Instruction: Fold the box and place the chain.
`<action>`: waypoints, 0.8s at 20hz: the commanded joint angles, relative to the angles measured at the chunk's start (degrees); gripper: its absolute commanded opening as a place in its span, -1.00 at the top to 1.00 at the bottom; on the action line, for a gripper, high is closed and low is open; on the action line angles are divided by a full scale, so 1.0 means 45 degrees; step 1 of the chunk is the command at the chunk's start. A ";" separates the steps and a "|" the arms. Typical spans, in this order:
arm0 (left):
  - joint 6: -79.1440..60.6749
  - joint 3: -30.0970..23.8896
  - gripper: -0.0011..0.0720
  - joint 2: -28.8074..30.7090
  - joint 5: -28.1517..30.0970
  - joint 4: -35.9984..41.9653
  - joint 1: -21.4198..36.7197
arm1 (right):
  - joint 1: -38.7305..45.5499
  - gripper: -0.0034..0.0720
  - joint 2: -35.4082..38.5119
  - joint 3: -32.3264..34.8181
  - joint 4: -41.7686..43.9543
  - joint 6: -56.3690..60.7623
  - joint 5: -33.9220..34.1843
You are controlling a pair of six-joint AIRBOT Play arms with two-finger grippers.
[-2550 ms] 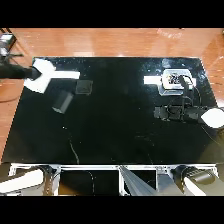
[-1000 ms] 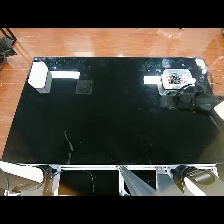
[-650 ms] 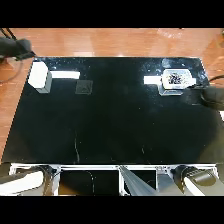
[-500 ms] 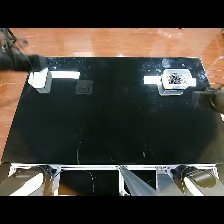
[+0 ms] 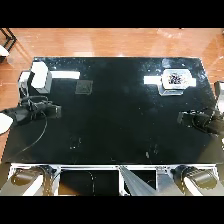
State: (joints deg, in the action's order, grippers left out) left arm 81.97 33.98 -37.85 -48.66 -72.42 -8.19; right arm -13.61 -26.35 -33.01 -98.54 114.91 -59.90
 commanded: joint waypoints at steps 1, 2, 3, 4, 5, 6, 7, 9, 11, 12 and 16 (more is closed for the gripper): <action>0.0165 -0.0690 0.91 0.0393 0.0534 0.0053 -0.0078 | 0.0005 0.85 0.0019 0.0321 0.0695 0.0194 0.0418; 0.0165 -0.0690 0.91 0.0403 0.0661 0.0053 -0.0073 | 0.0005 0.85 0.0019 0.0321 0.0894 0.0199 0.0418; 0.0165 -0.0690 0.91 0.0403 0.0748 0.0053 -0.0078 | 0.0005 0.85 0.0019 0.0321 0.1127 0.0267 0.0413; 0.0165 -0.0690 0.91 0.0403 0.0782 0.0053 -0.0078 | 0.0005 0.85 0.0019 0.0321 0.1409 0.0277 0.0418; 0.0165 -0.0690 0.91 0.0403 0.0806 0.0053 -0.0073 | 0.0005 0.85 0.0024 0.0321 0.1472 0.0272 0.0418; 0.0165 -0.0690 0.91 0.0403 0.0811 0.0053 -0.0078 | 0.0005 0.85 0.0019 0.0321 0.1467 0.0272 0.0418; 0.0165 -0.0690 0.91 0.0403 0.0811 0.0053 -0.0078 | 0.0005 0.85 0.0019 0.0321 0.1467 0.0272 0.0418; 0.0165 -0.0690 0.91 0.0403 0.0806 0.0053 -0.0078 | 0.0005 0.85 0.0019 0.0321 0.1467 0.0272 0.0418; 0.0165 -0.0690 0.91 0.0403 0.0801 0.0053 -0.0073 | 0.0005 0.85 0.0019 0.0321 0.1467 0.0272 0.0418; 0.0165 -0.0690 0.91 0.0403 0.0801 0.0049 -0.0078 | 0.0005 0.85 0.0019 0.0321 0.1467 0.0272 0.0418; 0.0165 -0.0690 0.91 0.0403 0.0806 0.0049 -0.0073 | 0.0005 0.85 0.0019 0.0321 0.1467 0.0272 0.0418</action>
State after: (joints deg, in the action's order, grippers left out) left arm 82.74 30.89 -36.07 -45.10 -72.18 -8.51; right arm -13.58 -26.30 -31.59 -92.12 116.14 -58.04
